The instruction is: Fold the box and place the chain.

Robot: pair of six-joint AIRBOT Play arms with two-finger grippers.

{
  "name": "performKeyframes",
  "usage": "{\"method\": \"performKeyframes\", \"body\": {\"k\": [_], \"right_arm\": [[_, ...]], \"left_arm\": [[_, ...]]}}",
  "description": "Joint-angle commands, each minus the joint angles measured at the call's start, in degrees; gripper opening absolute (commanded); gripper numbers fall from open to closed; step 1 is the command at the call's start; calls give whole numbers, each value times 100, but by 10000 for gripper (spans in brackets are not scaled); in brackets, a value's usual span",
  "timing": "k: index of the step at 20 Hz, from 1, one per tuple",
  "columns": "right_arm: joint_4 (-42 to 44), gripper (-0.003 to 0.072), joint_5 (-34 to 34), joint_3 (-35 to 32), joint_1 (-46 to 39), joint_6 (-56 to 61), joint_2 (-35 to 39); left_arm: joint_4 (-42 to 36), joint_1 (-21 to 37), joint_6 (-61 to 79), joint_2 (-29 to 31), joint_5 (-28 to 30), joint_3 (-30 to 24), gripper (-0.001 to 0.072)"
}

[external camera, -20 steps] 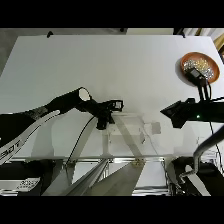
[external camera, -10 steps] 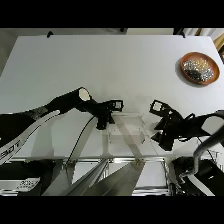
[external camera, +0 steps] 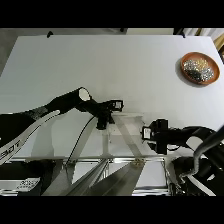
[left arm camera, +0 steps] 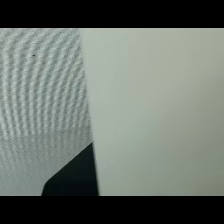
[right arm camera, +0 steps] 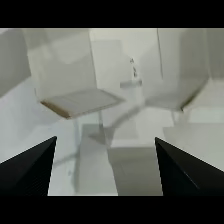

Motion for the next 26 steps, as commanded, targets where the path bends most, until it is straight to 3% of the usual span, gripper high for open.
{"method": "performKeyframes", "body": {"k": [1, 6, 15, 26], "right_arm": [[240, 697, -831, -455, 378, -291, 422], [282, 696, -807, -835, 798, -299, 568], [509, 692, -1252, -826, 866, -297, 564], [632, 690, -1228, -153, 225, -787, -184]], "left_arm": [[0, 2, 2, 4, 2, 0, 11], [0, 2, 2, 4, 2, 0, 11], [-2, 2, 2, 4, 0, 0, 11], [-2, 2, 2, 4, 0, 0, 11]]}}
